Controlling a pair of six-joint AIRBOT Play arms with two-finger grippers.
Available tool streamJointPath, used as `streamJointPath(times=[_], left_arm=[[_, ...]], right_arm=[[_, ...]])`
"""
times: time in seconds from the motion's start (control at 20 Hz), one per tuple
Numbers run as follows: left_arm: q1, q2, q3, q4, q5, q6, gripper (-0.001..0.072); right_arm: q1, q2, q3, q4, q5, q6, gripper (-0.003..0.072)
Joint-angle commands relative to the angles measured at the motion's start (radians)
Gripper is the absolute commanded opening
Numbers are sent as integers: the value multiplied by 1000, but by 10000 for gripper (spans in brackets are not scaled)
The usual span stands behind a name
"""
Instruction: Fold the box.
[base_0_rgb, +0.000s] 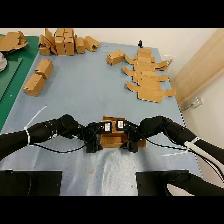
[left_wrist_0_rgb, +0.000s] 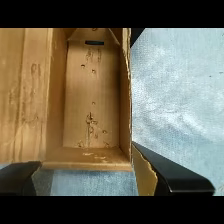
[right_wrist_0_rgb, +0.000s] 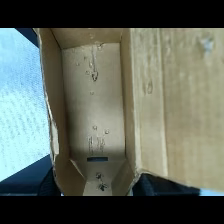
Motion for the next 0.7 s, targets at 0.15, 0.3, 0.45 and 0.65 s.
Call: streamJointPath(times=[0.15, 0.3, 0.45, 0.65], left_arm=[[-5, 0, 1, -1, 14, -1, 609], [-3, -1, 1, 6, 15, 0, 469], [-3, -1, 1, 6, 38, -1, 469], [-4, 0, 1, 6, 37, -1, 469]], right_arm=[[0, -1, 0, 0, 2, 1, 522], [0, -1, 0, 1, 2, 1, 522], [0, -1, 0, 1, 2, 1, 522], [0, -1, 0, 1, 2, 1, 522]])
